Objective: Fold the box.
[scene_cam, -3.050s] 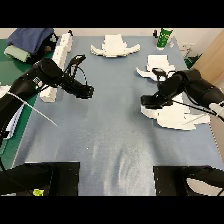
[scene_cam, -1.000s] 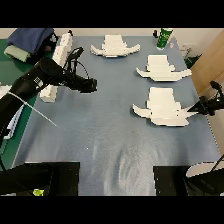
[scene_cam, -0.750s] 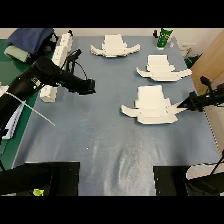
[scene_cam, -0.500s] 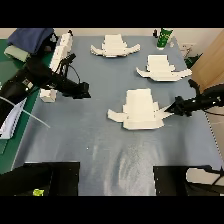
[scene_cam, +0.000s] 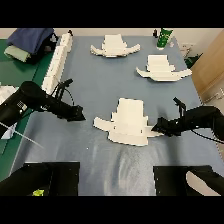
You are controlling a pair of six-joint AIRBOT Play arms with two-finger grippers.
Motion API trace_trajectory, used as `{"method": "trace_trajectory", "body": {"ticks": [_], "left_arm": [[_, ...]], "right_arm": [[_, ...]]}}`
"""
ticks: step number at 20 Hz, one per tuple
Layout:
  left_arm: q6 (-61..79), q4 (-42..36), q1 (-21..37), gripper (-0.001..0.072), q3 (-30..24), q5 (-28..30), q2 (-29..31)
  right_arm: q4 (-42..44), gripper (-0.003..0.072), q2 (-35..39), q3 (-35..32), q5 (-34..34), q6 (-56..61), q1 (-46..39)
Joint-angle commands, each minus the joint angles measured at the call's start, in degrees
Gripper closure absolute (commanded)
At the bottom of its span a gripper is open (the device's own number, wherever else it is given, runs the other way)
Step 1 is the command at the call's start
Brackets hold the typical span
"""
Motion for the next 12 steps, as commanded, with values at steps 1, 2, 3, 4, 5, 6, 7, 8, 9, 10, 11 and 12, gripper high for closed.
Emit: {"method": "trace_trajectory", "body": {"ticks": [1,2,3,4,5,6,7,8,9,10,11,12], "left_arm": [[0.61,-0.28,0.2,0.0693,-1.79,-0.94,0.63],[0.81,-0.37,0.2,0.0693,-1.79,-0.68,0.63],[1.27,-0.55,0.2,0.0693,-1.79,-0.48,0.63],[1.25,-0.94,0.2,0.069,-1.79,-0.35,0.63],[1.22,-1.95,0.2,0.0441,-1.79,-0.13,0.63],[1.2,-3.28,0.2,0.0151,-1.79,0.5,0.59],[1.27,-4.55,0.22,0.0211,-1.68,1.38,0.5],[1.27,-4.59,0.2,0.0256,-1.49,2.34,0.39],[1.55,-4.61,0.22,0.0256,-1.38,3.5,0.17],[1.99,-4.59,0.33,0.0256,-1.38,4.57,-0.22],[2.62,-4.59,0.33,0.0256,-1.38,5.38,-1.05],[3.56,-4.92,0.33,0.0256,-1.38,5.68,-2.29]], "right_arm": [[-3.28,0.0464,-2.69,2.34,-2.67,1.68,1.16],[-3.04,0.0469,-4.55,3.5,-4.22,1.53,1.36],[-2.51,0.0557,-6.14,4.33,-5.22,-0.22,1.75],[-0.33,0.066,-7.48,4.7,-5.33,-3.78,2.16],[3.45,0.0684,-8.35,4.72,-5.14,-8.92,2.62],[5.97,0.0684,-8.72,4.72,-4.7,-12.31,3.45],[6.67,0.0684,-8.63,4.72,-4.02,-13.84,4.83],[6.62,0.0684,-8.09,4.46,-3.34,-15.61,7.08],[6.45,0.0684,-6.73,3.65,-2.45,-16.94,9.55],[6.27,0.0684,-4.92,2.54,-0.87,-17.29,11.63],[6.25,0.0684,-2.78,1.33,1.4,-17.22,13.44],[6.21,0.0684,-1.07,0.52,3.17,-17.11,14.58]]}}
